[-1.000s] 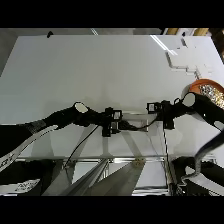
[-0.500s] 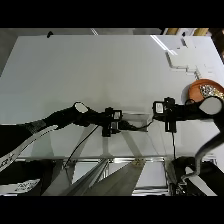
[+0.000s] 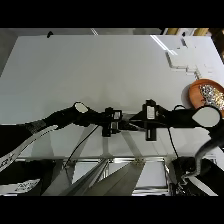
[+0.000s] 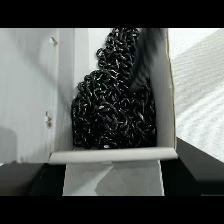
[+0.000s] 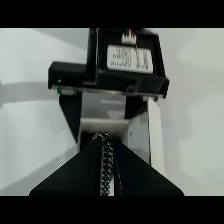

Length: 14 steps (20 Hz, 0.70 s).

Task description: Fold the box and place the chain.

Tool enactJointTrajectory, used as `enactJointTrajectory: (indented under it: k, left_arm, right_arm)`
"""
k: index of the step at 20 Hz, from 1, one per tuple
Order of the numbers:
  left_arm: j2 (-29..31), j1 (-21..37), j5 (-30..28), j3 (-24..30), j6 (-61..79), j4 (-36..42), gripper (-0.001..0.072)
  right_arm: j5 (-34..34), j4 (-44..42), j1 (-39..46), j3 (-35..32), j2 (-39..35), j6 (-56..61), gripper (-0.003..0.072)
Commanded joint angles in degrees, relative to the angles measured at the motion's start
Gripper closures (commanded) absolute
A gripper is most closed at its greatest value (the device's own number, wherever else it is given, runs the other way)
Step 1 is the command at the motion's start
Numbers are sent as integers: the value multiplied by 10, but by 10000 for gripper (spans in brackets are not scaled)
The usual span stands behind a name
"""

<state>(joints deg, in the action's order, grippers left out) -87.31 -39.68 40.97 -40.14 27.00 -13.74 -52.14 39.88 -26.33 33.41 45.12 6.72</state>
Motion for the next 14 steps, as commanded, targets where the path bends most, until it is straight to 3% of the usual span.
enactJointTrajectory:
  k: [1, 3, 4, 10, 12, 14]
  left_arm:
    - [0, 0, 0, 0, 0, 0, 437]
    - [0, 0, 0, 0, 0, 0, 437]
    - [0, 0, 0, 0, 0, 0, 437]
    - [0, 0, 0, 0, 0, 0, 437]
    - [0, 0, 0, 0, 0, 0, 437]
    - [0, 0, 0, 0, 0, 0, 437]
  right_arm:
    - [55, -2, -37, 0, 21, 21, 546]
    - [67, 32, -37, 2, 19, 40, 418]
    - [66, 52, -33, 7, 15, 57, 410]
    - [-81, 145, 116, 70, -38, 75, 446]
    - [-141, 165, 183, 69, -41, 8, 445]
    - [-147, 173, 224, 53, -31, -46, 445]
